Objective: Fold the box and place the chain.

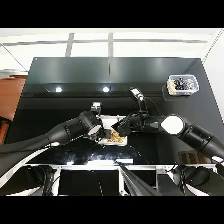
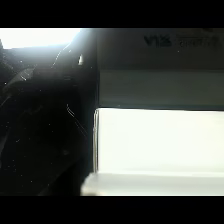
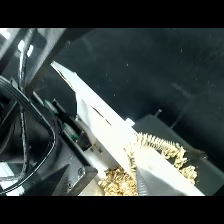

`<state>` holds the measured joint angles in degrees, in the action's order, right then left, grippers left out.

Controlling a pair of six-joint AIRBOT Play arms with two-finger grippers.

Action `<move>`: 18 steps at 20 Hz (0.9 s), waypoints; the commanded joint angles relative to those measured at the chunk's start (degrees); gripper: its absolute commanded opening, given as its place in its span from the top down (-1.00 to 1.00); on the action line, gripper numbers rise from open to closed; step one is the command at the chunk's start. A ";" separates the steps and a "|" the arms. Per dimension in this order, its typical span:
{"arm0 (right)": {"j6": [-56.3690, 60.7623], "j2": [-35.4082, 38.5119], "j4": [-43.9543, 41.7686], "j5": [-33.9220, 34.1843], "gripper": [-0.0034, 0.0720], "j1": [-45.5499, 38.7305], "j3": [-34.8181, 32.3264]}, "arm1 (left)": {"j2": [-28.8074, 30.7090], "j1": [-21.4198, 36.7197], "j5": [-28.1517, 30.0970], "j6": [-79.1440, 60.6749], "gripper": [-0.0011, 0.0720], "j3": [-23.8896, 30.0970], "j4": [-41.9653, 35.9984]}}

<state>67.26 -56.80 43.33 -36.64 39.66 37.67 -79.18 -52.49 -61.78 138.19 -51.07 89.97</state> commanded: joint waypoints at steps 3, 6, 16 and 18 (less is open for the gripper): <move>0.02 -0.04 0.68 1.75 0.28 1.11 -0.02 | -0.02 -0.02 0.00 -0.02 0.89 -0.04 0.00; 0.02 -0.02 1.14 1.70 0.75 1.14 -0.02 | -0.02 -0.02 -0.02 -0.02 0.89 -0.04 0.00; 0.04 6.14 3.30 -6.82 0.85 -1.27 3.23 | -0.02 0.00 -0.22 -0.02 0.89 -0.04 0.00; 0.07 8.74 3.23 -11.28 0.85 -4.59 6.47 | -0.02 0.00 -0.20 -0.02 0.89 -0.04 0.00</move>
<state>67.29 -51.29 46.06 -41.89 38.02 41.01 -79.18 -52.49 -61.84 138.19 -51.07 89.97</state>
